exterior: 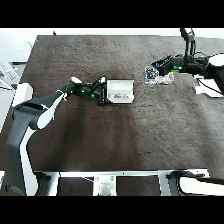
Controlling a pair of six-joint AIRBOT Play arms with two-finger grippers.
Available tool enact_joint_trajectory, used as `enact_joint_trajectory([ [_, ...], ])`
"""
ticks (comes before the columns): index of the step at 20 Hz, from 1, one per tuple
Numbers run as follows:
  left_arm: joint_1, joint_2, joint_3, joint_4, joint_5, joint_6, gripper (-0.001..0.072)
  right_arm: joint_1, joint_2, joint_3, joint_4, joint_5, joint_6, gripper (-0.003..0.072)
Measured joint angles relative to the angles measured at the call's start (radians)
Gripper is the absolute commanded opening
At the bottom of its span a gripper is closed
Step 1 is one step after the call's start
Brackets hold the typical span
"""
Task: Fold the box and place the chain.
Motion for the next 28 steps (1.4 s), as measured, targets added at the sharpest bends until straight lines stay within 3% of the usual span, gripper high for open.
enact_joint_trajectory([
  [8, 0.000, 0.000, 0.000, 0.000, 0.000, 0.000, 0.0350, 0.048, -0.343, 0.243, 0.082, 0.097, -0.202, 0.0078],
  [13, 0.000, 0.000, 0.000, 0.000, 0.000, 0.000, 0.0350, 0.092, -0.463, 0.375, 0.070, 0.197, -0.287, 0.0076],
  [24, 0.000, 0.000, 0.000, 0.000, 0.001, 0.000, 0.0351, 0.156, -0.517, 0.431, 0.032, 0.441, -0.299, 0.0084],
  [26, 0.000, 0.000, 0.000, 0.000, 0.001, 0.000, 0.0350, 0.167, -0.517, 0.433, 0.022, 0.463, -0.288, 0.0145],
  [28, 0.000, 0.000, 0.000, 0.000, 0.001, 0.000, 0.0350, 0.175, -0.517, 0.433, 0.010, 0.476, -0.283, 0.0146],
])
